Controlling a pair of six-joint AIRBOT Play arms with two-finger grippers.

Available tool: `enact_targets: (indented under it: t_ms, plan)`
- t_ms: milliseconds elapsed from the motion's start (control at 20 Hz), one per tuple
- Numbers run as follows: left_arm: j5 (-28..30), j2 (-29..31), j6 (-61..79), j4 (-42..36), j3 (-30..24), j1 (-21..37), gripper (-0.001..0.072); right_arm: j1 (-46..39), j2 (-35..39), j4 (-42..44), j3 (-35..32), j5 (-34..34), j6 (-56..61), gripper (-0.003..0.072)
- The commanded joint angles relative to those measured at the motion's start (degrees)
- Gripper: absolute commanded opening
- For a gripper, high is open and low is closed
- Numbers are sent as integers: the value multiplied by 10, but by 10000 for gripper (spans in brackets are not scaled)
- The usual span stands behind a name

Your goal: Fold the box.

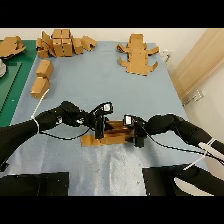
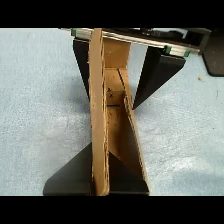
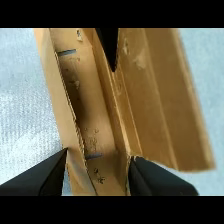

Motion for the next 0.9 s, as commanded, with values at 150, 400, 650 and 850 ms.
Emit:
enact_targets:
  t_ms: [150,400,650,850]
  plan:
    - [0,0,0,0,0,0,13,37,-2,-2,0,24,0,579]
    - [0,0,0,0,0,0,13,37,-3,-24,0,20,0,579]
    - [0,0,0,0,0,0,13,37,-19,-27,0,-2,0,579]
    - [0,0,0,0,0,0,13,37,-22,-30,0,3,0,579]
